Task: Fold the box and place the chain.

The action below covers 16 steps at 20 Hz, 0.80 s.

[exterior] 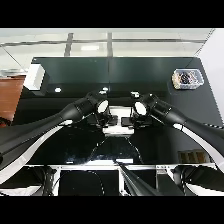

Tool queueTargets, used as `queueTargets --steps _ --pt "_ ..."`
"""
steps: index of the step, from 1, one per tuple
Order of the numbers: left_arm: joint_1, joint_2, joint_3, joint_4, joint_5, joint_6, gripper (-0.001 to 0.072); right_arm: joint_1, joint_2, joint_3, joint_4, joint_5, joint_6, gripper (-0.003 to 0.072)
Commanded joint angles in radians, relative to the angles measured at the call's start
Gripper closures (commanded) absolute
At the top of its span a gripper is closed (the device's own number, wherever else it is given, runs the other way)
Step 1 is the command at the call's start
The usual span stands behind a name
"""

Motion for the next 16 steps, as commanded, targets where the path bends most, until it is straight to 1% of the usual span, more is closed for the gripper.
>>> queueTargets --steps 1,10,11,12,16 --pt "0.000 -0.001 0.000 0.000 0.002 0.000 0.0678 0.001 -0.005 0.014 -0.022 0.035 0.015 0.0449" --pt "0.000 -0.001 0.000 0.000 0.002 0.000 0.0678 0.001 -0.012 0.014 0.004 0.023 0.026 0.0449" --pt "0.000 -0.001 0.000 0.000 0.001 0.000 0.0678 0.001 -0.012 0.014 0.010 0.021 0.024 0.0567" --pt "0.000 -0.001 0.000 0.000 0.000 0.000 0.0678 0.001 -0.012 0.014 0.021 0.015 0.011 0.0666" --pt "0.000 -0.001 0.000 0.000 -0.002 0.000 0.0678 0.001 -0.013 0.014 0.045 -0.008 0.010 0.0670"
